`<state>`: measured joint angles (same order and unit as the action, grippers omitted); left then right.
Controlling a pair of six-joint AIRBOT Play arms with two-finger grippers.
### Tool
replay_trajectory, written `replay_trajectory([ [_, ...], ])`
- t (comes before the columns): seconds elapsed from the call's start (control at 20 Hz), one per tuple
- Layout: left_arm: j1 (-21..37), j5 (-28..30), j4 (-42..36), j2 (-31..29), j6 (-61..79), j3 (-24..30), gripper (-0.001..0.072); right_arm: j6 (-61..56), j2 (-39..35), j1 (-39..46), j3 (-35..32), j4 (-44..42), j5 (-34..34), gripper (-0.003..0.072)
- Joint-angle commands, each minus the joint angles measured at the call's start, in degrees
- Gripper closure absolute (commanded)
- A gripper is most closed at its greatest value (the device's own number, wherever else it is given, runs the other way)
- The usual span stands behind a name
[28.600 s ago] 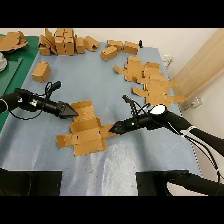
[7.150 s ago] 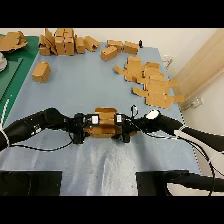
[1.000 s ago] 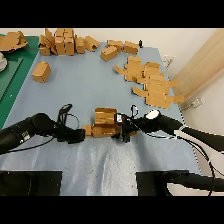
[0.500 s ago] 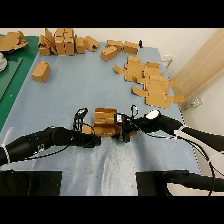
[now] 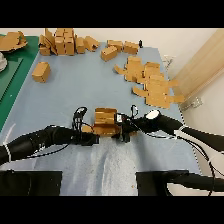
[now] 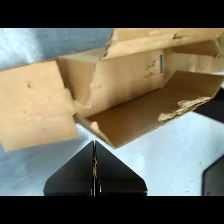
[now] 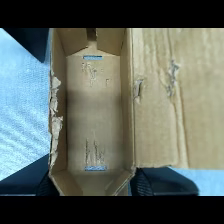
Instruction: Fold the box.
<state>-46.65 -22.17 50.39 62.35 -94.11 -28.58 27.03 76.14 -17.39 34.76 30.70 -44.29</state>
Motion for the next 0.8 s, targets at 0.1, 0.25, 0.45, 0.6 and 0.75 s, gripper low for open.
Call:
replay_trajectory([
  [0.1, 0.8, -1.4, 7.0, 0.0, -4.7, -0.9, 0.0702, 0.0, 0.0, 0.0, 0.0, 0.0, 0.0, 0.0245],
  [0.25, 2.2, -2.6, 11.7, 0.0, -7.9, -1.9, 0.0701, 0.0, 0.0, 0.0, 0.0, 0.0, 0.0, 0.0245],
  [0.45, 4.4, -3.0, 12.7, 0.0, -8.0, -2.7, 0.0702, 0.0, 0.0, 0.0, 0.0, 0.0, 0.0, 0.0245],
  [0.6, 4.6, -4.2, 13.5, 0.0, -7.9, -3.7, 0.0701, 0.0, 0.0, 0.0, 0.0, 0.0, 0.0, 0.0246],
  [0.75, 4.6, -6.8, 14.4, 0.0, -8.0, -4.4, 0.0701, 0.0, 0.0, 0.0, 0.0, 0.0, 0.0, 0.0245],
])
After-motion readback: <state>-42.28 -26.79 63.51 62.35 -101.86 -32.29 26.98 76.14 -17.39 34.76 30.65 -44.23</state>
